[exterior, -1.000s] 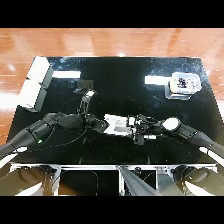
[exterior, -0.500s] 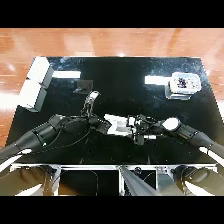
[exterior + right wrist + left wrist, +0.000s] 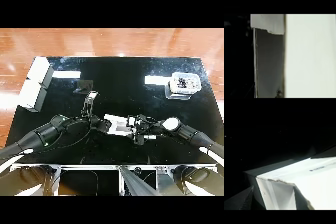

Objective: Fold the box and place the chain.

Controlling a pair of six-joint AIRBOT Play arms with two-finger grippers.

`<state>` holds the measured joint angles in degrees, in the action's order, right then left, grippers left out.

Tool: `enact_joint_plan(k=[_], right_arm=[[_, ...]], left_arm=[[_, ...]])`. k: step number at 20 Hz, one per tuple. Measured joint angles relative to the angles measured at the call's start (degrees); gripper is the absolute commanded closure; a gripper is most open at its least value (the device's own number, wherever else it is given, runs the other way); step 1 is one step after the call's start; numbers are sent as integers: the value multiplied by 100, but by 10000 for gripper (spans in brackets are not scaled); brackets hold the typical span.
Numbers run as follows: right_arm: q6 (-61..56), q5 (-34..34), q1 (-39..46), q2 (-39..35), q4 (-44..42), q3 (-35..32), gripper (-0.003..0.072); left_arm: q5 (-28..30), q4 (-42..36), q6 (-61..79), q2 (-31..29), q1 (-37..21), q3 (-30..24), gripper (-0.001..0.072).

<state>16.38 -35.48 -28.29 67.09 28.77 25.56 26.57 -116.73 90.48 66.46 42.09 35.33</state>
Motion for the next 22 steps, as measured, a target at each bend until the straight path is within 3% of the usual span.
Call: enact_joint_plan(k=[20,21,22], right_arm=[[0,-13,0,0,7,0,109],[0,-15,0,0,7,0,8],[7,-11,0,0,2,0,-5]], left_arm=[[306,-341,-238,17,-2,24,75],[334,-358,-240,17,-2,31,75],[356,-378,-238,17,-2,31,75]])
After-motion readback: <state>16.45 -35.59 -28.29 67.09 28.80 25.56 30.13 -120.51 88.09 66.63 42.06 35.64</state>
